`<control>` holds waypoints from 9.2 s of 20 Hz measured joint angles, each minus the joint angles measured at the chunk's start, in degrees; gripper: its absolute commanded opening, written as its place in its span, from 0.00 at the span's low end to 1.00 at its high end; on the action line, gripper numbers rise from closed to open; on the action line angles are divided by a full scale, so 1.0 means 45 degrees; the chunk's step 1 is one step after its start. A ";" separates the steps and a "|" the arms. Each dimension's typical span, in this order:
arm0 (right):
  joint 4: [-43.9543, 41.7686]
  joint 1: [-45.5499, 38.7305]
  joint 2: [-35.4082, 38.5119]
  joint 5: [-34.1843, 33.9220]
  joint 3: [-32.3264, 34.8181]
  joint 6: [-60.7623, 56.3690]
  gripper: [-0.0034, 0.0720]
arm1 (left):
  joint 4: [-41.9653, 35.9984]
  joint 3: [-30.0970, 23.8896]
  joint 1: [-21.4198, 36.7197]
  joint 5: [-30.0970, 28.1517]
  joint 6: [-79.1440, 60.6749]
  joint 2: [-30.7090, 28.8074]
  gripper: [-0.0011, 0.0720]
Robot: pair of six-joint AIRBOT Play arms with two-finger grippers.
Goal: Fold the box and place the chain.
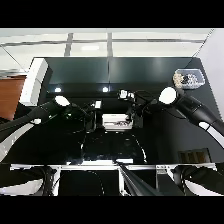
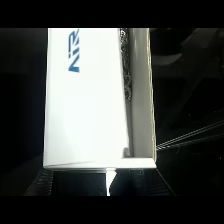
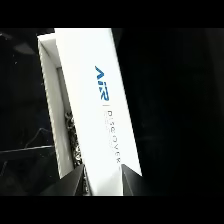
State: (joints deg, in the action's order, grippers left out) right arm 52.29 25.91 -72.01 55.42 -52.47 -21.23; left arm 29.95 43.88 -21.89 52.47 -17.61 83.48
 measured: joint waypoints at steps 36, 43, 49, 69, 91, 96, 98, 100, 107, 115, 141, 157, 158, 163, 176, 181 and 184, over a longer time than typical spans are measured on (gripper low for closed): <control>0.0340 0.0068 0.0068 0.0520 0.0121 0.0034 0.45 | 0.0010 0.0000 0.0000 0.0024 -0.0005 0.0000 0.41; 0.0641 0.0068 -0.0015 0.0525 0.0112 0.0029 0.45 | 0.0005 0.0000 0.0000 0.0024 0.0000 0.0000 0.41; 0.1054 0.0160 -0.0015 0.0471 0.0112 0.0010 0.54 | 0.0000 0.0000 0.0000 0.0000 0.0000 0.0000 0.41; 0.1404 0.0277 0.0359 0.0699 0.0121 -0.0311 0.54 | 0.0000 -0.0005 0.0000 0.0024 0.0024 0.0000 0.41; -0.3225 -0.0719 0.0549 0.0039 0.0403 -0.7975 0.06 | 0.0000 -0.0005 0.0000 0.0010 0.0005 0.0000 0.41; -0.4862 -0.0821 0.0189 0.0340 0.1190 -1.0418 0.06 | 0.0000 -0.0005 0.0000 0.0010 0.0005 0.0000 0.41; -0.5168 -0.0753 -0.0097 0.0272 0.1321 -1.0729 0.06 | 0.0000 -0.0005 0.0000 0.0010 0.0005 0.0000 0.41; -0.5357 -0.0714 -0.0355 0.0000 0.1394 -1.0938 0.06 | 0.0000 -0.0005 0.0000 0.0010 0.0005 0.0000 0.41; -0.5299 -0.0675 -0.0908 -0.0364 0.1486 -1.1157 0.06 | 0.0010 -0.0005 0.0000 0.0005 0.0000 0.0000 0.41; -0.4877 -0.0670 -0.1049 -0.0563 0.1506 -1.1186 0.06 | 0.0010 -0.0005 0.0000 0.0005 0.0005 0.0000 0.42; -0.6178 -0.0311 -0.1399 -0.0248 0.1447 -1.0302 0.06 | 0.0000 -0.0005 0.0000 0.0010 0.0000 0.0000 0.42; -0.5037 -0.0928 -0.0510 0.1277 0.0563 -0.9593 0.06 | -0.0015 -0.0005 0.0000 0.0010 0.0083 -0.0029 0.75; -0.4716 -0.1292 -0.0029 0.1729 0.0471 -0.9559 0.06 | 0.0005 -0.0005 0.0000 -0.0034 0.0073 -0.0083 1.00; -0.2001 -0.3458 0.2463 0.3453 0.0262 -1.0632 0.06 | 0.0228 -0.0005 0.0345 0.0010 0.0646 -0.1141 1.00; 0.0340 -0.4915 0.3934 0.3303 0.0457 -1.2055 0.06 | -0.0578 0.3075 -0.1297 0.0787 0.2647 0.0311 0.99; 0.0379 -0.4930 0.3949 0.3235 0.0457 -1.2114 0.06 | -0.0180 0.4104 -0.1530 0.1885 0.3711 0.1690 0.99; 0.0389 -0.4930 0.3949 0.3201 0.0457 -1.2148 0.06 | -0.0107 0.4265 -0.1579 0.2132 0.3925 0.1933 0.99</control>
State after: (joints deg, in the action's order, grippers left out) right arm 54.04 3.73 -54.24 69.82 -50.41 -75.90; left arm 29.47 63.07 -28.99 62.06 0.05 92.18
